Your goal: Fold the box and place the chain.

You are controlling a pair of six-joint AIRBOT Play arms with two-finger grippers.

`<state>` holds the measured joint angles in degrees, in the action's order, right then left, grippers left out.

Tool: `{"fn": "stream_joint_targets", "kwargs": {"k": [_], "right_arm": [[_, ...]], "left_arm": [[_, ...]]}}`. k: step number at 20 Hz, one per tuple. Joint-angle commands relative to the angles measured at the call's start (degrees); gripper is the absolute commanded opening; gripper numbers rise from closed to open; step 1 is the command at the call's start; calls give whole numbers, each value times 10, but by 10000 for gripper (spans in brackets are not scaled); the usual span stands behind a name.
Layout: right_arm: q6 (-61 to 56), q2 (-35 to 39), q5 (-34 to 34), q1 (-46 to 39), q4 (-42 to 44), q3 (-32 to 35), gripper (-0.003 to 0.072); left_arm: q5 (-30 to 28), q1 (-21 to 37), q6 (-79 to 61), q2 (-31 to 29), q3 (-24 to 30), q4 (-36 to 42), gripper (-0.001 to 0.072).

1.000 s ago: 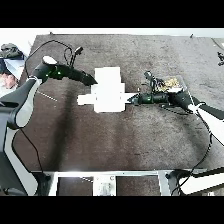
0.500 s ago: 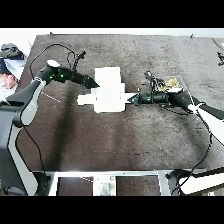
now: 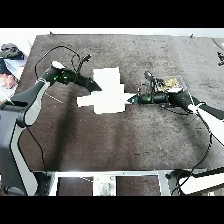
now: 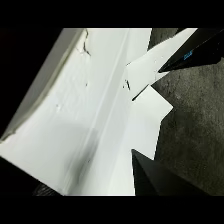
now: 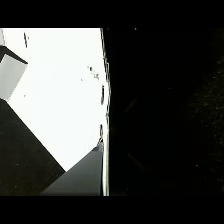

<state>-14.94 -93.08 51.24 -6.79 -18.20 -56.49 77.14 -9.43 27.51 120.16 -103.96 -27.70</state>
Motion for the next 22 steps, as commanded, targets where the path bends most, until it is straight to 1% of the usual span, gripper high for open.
{"fn": "stream_joint_targets", "kwargs": {"k": [1,2,3,4,5,6,7,8,9,10,12,15,18,20,22], "right_arm": [[0,0,1,0,0,-1,-19],[0,0,1,0,0,-1,-19],[0,0,1,0,0,-1,-19],[0,0,2,0,0,-1,-19],[0,0,2,0,0,-1,-19],[0,0,2,0,0,-1,-19],[0,0,2,0,0,-1,-19],[0,0,2,0,0,-1,-19],[0,0,2,-1,0,-1,-18],[0,0,4,-5,0,-1,-11],[0,2,19,-23,0,-1,339],[0,19,28,-63,2,-1,336],[0,32,36,-104,35,-1,336],[0,35,51,-117,46,-1,335],[0,35,54,-118,45,-1,335]], "left_arm": [[4,0,-1,1,-1,-17,460],[4,0,-1,1,-1,-19,334],[2,0,-2,1,-1,-19,323],[2,0,-2,1,-1,-19,246],[2,0,-7,1,-1,-19,234],[2,0,-11,1,-1,-19,192],[3,0,-13,1,-1,-19,90],[6,0,-30,1,-1,-19,38],[9,0,-42,1,-1,-19,13],[10,0,-59,1,-1,-19,12],[19,0,-105,1,-1,-19,12],[25,0,-173,1,-1,-19,11],[24,0,-262,1,-1,-20,11],[24,0,-331,1,0,-26,10],[11,0,-378,1,0,-30,9]]}}
